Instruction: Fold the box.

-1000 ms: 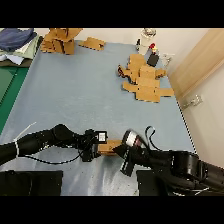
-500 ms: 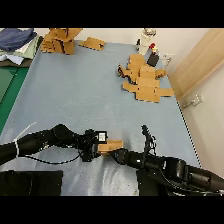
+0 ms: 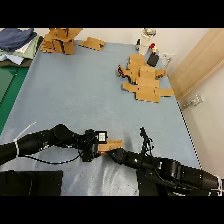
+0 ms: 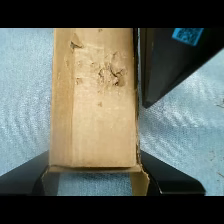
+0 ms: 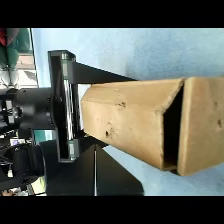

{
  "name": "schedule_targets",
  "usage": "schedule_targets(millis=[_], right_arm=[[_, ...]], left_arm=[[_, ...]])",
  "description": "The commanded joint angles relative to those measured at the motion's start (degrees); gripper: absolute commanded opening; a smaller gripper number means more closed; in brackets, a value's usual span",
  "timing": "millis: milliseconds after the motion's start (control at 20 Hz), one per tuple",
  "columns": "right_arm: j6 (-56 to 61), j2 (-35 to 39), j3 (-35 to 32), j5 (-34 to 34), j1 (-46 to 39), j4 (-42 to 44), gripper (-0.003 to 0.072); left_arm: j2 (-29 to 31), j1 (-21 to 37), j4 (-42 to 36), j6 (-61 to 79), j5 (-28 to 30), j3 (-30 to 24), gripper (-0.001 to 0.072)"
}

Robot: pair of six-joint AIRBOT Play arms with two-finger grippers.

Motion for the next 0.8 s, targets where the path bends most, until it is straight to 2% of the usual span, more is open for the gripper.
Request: schedule_targets(millis=[0, 350, 750], right_arm=[[0.4, -0.4, -0.1, 2.8, 0.0, 0.0, 0.0001], [0.3, -0.5, -0.1, 2.4, -4.7, -0.8, 0.0001], [0.4, -0.5, -0.1, 0.5, -4.5, -2.4, 0.0001]], left_arm=[[0.0, 0.0, 0.0, 0.0, 0.0, 0.0, 0.0468], [0.0, 0.0, 0.0, 0.0, 0.0, 0.0, 0.0468], [0.0, 0.0, 0.0, 0.0, 0.0, 0.0, 0.0468]])
